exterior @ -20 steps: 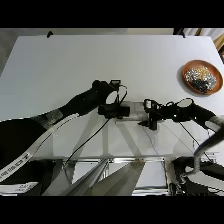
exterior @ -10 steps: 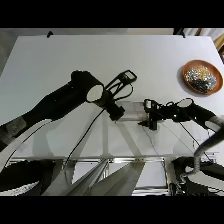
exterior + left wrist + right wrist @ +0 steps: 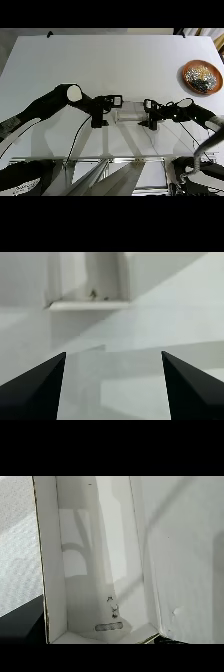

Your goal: Fold the box and place the chain.

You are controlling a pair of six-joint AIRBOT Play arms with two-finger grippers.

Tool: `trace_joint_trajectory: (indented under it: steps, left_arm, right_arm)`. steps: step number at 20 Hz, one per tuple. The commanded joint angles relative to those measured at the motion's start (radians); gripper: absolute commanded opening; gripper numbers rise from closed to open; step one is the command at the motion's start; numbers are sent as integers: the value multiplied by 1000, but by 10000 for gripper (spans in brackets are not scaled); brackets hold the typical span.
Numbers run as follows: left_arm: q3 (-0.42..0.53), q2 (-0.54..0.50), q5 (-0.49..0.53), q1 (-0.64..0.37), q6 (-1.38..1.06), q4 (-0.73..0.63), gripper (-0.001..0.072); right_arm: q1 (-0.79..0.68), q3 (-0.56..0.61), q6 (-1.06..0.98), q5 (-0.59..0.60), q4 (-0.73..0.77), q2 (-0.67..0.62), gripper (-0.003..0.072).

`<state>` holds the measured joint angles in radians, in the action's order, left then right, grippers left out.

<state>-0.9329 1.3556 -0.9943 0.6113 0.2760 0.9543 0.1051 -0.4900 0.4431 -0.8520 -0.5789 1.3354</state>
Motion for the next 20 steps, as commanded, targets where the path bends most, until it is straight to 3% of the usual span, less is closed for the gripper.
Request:
trace_joint_trajectory:
  steps: [1, 6, 20]
  left_arm:
    - [35, 51, 105, -86, -128, -71, 707]
    - [34, 177, 172, -63, -291, -162, 707]
    - [34, 183, 212, 10, -366, -241, 707]
  right_arm:
    - [1, 0, 0, 0, 0, 0, 402]
    - [1, 0, 0, 0, 0, 0, 402]
    - [1, 0, 0, 0, 0, 0, 402]
